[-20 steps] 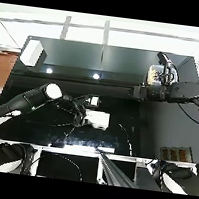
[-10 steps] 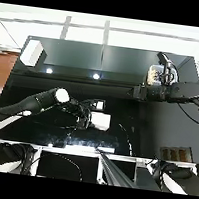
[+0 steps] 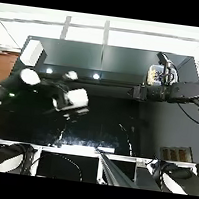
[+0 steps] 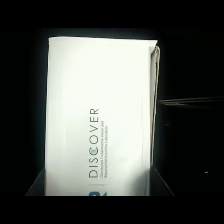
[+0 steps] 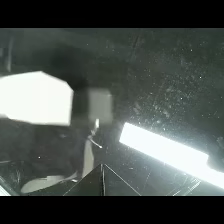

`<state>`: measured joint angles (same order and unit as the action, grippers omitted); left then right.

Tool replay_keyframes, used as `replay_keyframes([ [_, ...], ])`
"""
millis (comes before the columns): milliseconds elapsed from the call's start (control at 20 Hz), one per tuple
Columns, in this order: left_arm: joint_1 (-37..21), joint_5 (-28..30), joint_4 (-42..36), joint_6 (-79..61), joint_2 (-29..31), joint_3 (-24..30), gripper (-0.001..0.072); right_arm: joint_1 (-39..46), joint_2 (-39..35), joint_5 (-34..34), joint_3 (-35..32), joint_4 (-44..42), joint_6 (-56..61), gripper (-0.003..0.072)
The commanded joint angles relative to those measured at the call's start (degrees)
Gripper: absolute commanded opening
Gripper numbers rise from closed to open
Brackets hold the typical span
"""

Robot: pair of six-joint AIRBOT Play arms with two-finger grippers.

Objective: Fold the box and place the chain.

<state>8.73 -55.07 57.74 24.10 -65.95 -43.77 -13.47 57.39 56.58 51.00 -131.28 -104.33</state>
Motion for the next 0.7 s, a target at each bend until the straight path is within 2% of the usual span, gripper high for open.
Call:
replay_keyframes([
  [0,-18.08,-3.76,2.91,5.05,3.58,-0.07,0.0277,0.04,-0.02,0.00,0.04,0.00,0.00,0.0028],
  [150,-33.92,-1.77,2.36,5.11,3.28,-0.04,0.0278,0.02,-0.02,-0.35,0.04,0.00,-0.02,0.0028],
  [300,-43.15,6.10,-0.17,5.05,2.27,-0.09,0.0279,0.02,-0.02,-1.25,0.02,-0.02,0.00,0.0028],
  [450,-45.09,15.39,-0.20,5.05,-0.87,-0.55,0.0279,0.02,-0.02,-1.40,0.04,-0.02,0.00,0.0028],
  [650,-44.72,18.71,-6.40,4.83,-7.26,-3.23,0.0278,0.02,-0.02,-1.55,0.04,-0.04,0.00,0.0028],
])
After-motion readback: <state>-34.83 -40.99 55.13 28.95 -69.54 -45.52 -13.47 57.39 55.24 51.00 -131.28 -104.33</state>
